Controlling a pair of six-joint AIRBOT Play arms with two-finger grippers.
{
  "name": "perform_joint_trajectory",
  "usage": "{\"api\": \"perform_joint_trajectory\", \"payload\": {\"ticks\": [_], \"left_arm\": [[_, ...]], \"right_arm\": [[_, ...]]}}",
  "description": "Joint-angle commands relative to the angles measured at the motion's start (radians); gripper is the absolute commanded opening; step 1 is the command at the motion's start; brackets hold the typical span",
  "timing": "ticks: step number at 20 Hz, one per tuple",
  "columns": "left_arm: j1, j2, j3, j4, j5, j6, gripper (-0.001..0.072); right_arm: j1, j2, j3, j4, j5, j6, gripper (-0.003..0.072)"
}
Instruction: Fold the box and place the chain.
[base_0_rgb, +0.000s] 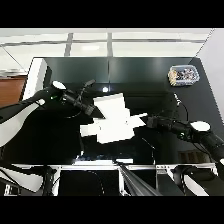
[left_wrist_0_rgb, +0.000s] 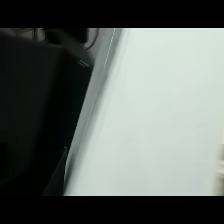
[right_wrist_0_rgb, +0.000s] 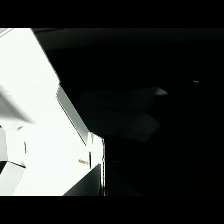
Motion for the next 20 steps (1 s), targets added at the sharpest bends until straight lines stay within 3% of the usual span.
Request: {"api": "perform_joint_trajectory", "payload": {"ticks": [1, 2, 4, 5, 6, 8, 9, 12, 14, 16, 20], "left_arm": [[-0.013, -0.030, 0.007, 0.018, -0.023, 0.032, 0.0381], [-0.016, -0.041, 0.007, 0.019, -0.031, 0.035, 0.0330], [-0.019, -0.049, 0.007, 0.026, -0.040, 0.055, 0.0113], [-0.019, -0.049, 0.008, 0.030, -0.041, 0.056, 0.0094], [-0.019, -0.049, 0.014, 0.045, -0.042, 0.057, 0.0027], [-0.019, -0.046, 0.029, 0.053, -0.044, 0.048, 0.0025], [-0.019, -0.040, 0.036, 0.053, -0.045, 0.034, 0.0024], [-0.051, 0.043, 0.024, 0.097, -0.088, -0.002, 0.0021], [-0.123, 0.157, -0.048, 0.160, 0.069, 0.057, 0.0021], [-0.194, 0.238, -0.106, 0.171, 0.289, 0.157, 0.0024], [-0.278, 0.252, -0.106, 0.234, 0.433, 0.415, 0.0025]], "right_arm": [[0.001, 0.000, 0.000, -0.029, 0.003, -0.007, 0.0021], [0.001, 0.000, 0.000, -0.031, 0.006, -0.007, 0.0021], [0.001, 0.000, 0.000, -0.031, 0.011, -0.007, 0.0021], [0.001, 0.000, 0.000, -0.031, 0.015, -0.007, 0.0022], [0.001, 0.000, 0.000, -0.031, 0.017, -0.007, 0.0061], [-0.010, 0.000, 0.013, -0.102, 0.017, -0.003, 0.0601], [-0.030, 0.001, 0.041, -0.161, 0.045, 0.017, 0.0653], [-0.126, 0.001, 0.201, -0.404, 0.304, 0.019, 0.0652], [-0.164, 0.001, 0.290, -0.554, 0.428, 0.019, 0.0651], [-0.178, 0.001, 0.329, -0.654, 0.425, 0.016, 0.0651], [-0.178, 0.000, 0.332, -0.678, 0.366, 0.016, 0.0651]]}}
